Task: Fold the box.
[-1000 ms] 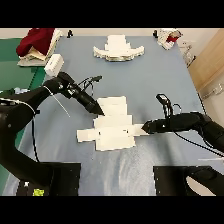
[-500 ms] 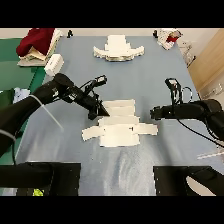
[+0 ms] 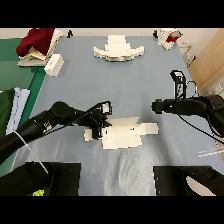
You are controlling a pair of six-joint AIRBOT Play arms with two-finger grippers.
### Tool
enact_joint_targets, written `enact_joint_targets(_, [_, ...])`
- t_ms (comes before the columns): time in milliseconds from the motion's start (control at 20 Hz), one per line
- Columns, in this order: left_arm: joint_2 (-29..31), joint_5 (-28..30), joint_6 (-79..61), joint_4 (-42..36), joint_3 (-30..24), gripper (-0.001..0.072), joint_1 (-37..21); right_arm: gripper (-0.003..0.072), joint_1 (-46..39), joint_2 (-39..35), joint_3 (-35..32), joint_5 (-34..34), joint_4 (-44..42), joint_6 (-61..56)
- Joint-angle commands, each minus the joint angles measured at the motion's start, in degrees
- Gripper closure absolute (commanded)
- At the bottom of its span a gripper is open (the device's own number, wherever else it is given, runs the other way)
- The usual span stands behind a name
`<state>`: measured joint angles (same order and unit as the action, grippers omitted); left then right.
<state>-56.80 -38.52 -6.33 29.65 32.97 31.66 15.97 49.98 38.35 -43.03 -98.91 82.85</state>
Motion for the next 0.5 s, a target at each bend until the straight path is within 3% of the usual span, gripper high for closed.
enact_joint_targets(0, [1.1, 5.9, -0.6, -0.1, -3.0, 0.0699, 3.1, 0.0370, 0.1, 0.0, 0.1, 0.5, 0.3, -1.0])
enact_joint_targets(450, [-0.7, 5.2, -0.5, -0.1, -2.1, 0.0696, 2.9, 0.0370, 0.1, 0.0, 0.1, 0.5, 0.1, -1.9])
